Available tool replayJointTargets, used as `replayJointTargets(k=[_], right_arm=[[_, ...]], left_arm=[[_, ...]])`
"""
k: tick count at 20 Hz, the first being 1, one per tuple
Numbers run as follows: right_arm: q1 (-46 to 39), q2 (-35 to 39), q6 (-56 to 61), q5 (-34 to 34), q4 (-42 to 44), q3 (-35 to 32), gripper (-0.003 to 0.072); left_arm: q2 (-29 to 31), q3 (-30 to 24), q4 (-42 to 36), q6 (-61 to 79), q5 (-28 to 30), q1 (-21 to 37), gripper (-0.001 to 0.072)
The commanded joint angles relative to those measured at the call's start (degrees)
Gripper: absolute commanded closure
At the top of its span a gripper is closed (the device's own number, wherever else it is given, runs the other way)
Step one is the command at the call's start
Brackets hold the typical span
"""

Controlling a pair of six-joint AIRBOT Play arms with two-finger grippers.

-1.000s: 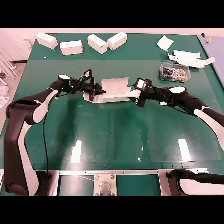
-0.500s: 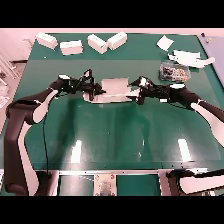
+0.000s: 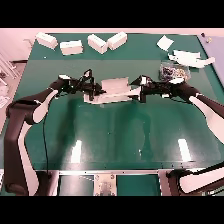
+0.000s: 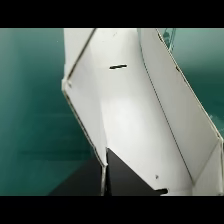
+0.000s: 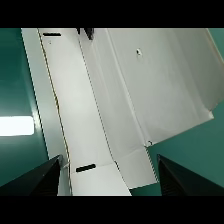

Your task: Fold the box and place the chain.

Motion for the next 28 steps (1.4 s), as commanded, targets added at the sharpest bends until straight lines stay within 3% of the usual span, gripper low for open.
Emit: replayJointTargets(k=[1,9,28], right_arm=[[-0.31,-2.05,3.39,3.48,-4.7,3.82,0.0019],[-0.31,-7.1,6.99,8.57,-7.82,12.24,0.0019],[-0.31,-10.75,12.92,14.82,-5.01,11.93,0.002]], left_arm=[[-0.04,-0.02,0.0,0.02,0.02,0.02,0.0687],[-0.04,-0.02,0.0,0.02,0.02,0.02,0.0688],[-0.04,-0.02,0.0,0.02,0.02,0.02,0.0688]])
